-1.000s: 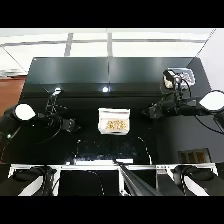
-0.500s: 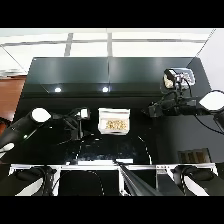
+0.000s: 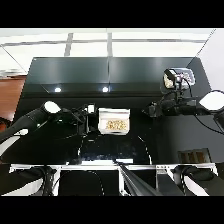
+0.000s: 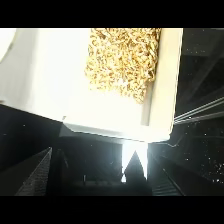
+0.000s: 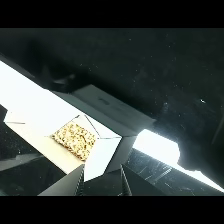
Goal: Fold the box and place the chain.
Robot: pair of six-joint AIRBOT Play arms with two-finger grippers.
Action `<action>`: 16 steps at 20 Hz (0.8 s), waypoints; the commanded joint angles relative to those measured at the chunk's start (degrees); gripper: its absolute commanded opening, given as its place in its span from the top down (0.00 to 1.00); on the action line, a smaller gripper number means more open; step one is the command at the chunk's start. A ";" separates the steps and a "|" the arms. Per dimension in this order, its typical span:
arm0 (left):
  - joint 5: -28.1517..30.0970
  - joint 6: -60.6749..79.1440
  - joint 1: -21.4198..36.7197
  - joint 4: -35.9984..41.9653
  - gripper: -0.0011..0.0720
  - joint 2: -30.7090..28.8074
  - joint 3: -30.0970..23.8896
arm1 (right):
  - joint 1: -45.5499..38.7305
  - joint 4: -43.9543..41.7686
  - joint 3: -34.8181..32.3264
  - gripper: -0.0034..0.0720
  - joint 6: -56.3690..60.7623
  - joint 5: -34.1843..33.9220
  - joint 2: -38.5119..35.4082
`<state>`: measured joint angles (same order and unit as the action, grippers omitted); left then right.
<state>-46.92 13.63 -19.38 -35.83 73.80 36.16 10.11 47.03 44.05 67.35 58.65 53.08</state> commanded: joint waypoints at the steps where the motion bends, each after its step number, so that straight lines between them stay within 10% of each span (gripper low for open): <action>1: -0.24 1.20 -0.46 0.76 0.01 0.94 0.31 | 0.02 -0.07 -0.02 0.58 0.37 -0.02 -0.02; 16: -0.68 0.94 -3.61 1.40 0.01 1.55 0.31 | 0.00 -0.02 -0.02 0.58 1.20 -0.44 -0.02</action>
<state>-47.00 14.90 -22.74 -32.93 75.29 36.45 10.11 47.00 44.05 68.62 58.39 53.08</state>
